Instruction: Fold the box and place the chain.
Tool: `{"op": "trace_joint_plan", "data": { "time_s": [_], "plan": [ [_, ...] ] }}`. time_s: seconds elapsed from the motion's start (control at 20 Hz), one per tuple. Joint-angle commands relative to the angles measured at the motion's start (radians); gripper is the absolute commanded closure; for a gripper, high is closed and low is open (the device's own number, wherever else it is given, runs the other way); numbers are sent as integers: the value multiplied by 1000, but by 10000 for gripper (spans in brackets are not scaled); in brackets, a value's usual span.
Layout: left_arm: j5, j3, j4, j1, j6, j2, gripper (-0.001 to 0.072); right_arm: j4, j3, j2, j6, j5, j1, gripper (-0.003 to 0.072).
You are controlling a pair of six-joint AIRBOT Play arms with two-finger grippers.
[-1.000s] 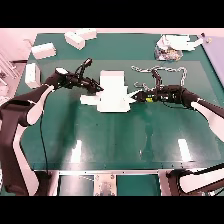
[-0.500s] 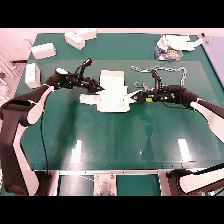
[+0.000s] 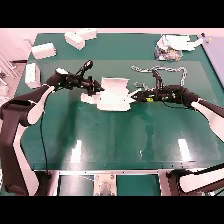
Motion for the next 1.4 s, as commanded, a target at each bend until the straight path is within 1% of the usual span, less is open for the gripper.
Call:
{"op": "trace_joint_plan", "data": {
  "time_s": [0.0,0.05,0.1,0.15,0.35,0.5,0.75,0.9,1.05,1.35],
  "plan": [
    [-8,-42,-54,1,188,-1,694,36,2,21,-38,-27,-43,436],
    [-7,-63,-87,1,249,-1,695,36,2,31,-38,-28,-58,394],
    [3,-77,-114,1,304,-1,695,37,2,41,-38,-28,-72,385],
    [5,-83,-134,1,351,-1,694,40,2,47,-38,-28,-84,385],
    [-18,-83,-126,5,421,0,695,56,3,49,-38,-22,-88,386],
    [-25,-85,-142,30,443,0,694,55,3,49,-38,-14,-92,385],
    [-34,-101,-145,46,472,-1,695,55,3,49,-38,44,-95,385],
    [-37,-106,-134,44,471,-2,695,55,3,49,-38,44,-95,385],
    [-33,-106,-90,33,470,-2,695,55,3,49,-38,44,-95,385],
    [-9,-106,-67,34,471,-3,694,55,3,49,-38,44,-95,385]
  ]
}}
